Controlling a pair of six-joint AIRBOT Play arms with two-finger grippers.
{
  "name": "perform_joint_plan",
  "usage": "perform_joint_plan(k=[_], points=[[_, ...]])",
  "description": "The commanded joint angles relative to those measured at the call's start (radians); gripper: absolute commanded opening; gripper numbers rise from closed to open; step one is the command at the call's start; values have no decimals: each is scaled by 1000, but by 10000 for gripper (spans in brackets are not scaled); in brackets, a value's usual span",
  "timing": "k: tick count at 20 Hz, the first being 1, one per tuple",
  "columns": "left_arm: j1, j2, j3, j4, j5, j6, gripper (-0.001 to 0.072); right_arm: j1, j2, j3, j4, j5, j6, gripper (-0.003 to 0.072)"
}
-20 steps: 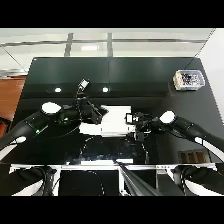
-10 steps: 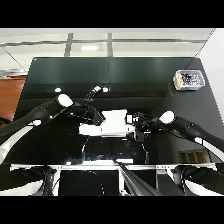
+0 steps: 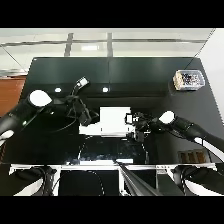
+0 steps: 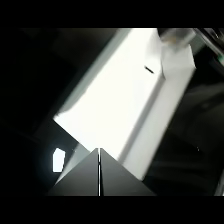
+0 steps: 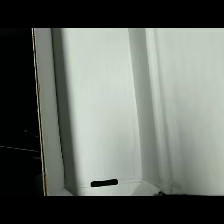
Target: Fold the box and place the chain.
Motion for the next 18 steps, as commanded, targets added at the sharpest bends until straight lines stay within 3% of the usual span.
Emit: perform_joint_plan(k=[1, 2, 3, 4, 7, 8, 11, 16, 18], points=[[17, 84, -113, 23, -138, 317, 28, 1, 0, 1, 0, 0, 0, 190], [11, 81, -139, 48, -143, 449, 149, 1, 0, 1, 0, 0, 0, 190], [2, 78, -160, 68, -110, 532, 500, 1, 0, 1, 0, 0, 0, 189], [-10, 72, -176, 85, -27, 533, 720, 1, 0, 1, 0, 0, 0, 190], [-41, 23, -180, 132, 155, 539, 719, 1, 0, 1, 0, 0, 0, 190], [-47, -1, -174, 123, 169, 539, 718, 1, 0, 1, 0, 0, 0, 189], [-47, -77, -144, 29, 111, 614, 716, 1, 0, 1, 0, 0, 0, 190], [-47, -122, -138, -6, 117, 644, 704, 0, 0, 1, 0, 0, 0, 190], [-47, -127, -138, -31, 118, 667, 561, 1, 0, 1, 0, 0, 0, 190]])
